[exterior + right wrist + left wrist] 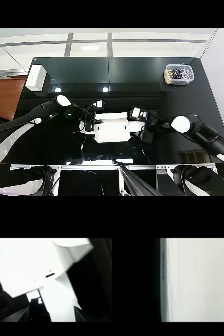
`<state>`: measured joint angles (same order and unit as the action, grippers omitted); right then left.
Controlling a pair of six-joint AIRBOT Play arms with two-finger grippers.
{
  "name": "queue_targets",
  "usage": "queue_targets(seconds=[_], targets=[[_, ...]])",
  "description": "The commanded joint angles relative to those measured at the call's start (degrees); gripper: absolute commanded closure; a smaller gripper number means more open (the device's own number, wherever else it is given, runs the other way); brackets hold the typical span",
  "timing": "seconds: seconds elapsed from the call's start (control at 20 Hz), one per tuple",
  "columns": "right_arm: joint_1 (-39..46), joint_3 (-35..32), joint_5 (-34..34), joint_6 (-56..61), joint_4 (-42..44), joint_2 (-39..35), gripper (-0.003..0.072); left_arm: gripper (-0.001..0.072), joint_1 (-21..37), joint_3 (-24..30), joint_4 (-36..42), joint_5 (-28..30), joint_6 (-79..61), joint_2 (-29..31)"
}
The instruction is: Fold the box and place the chain.
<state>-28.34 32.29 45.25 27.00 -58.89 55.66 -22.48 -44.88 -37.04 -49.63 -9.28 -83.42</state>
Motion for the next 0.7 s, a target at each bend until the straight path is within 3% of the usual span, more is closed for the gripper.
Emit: queue_targets(seconds=[0.0,0.05,0.1,0.25,0.4,0.55,0.65], targets=[[-2.73,0.07,2.21,-8.39,1.60,4.50,0.0070,0.0684,-0.04,-0.07,-0.26,0.37,0.07,-0.09],[-2.73,0.07,2.25,-8.90,2.40,5.11,0.0066,0.0684,-0.04,-0.07,-0.28,0.37,0.07,-0.09],[-2.75,0.07,2.16,-9.84,4.15,5.33,-0.0027,0.0684,-0.07,-0.07,-0.28,0.39,0.07,-0.09],[-3.50,0.07,1.18,-13.70,6.82,5.64,-0.0028,0.0684,-0.09,-0.07,-0.44,0.39,0.07,-0.09],[-5.66,0.07,-3.96,-14.27,8.15,7.61,-0.0027,0.0684,-0.11,-0.07,-0.44,0.39,0.07,-0.09],[-6.97,0.07,-10.49,-14.40,16.44,8.92,-0.0025,0.0684,-0.46,-0.07,-1.25,0.37,0.11,-0.11],[-6.73,0.98,-10.19,-14.40,16.26,8.46,-0.0025,0.0684,-1.01,-0.07,-1.84,0.42,0.13,-0.15]])
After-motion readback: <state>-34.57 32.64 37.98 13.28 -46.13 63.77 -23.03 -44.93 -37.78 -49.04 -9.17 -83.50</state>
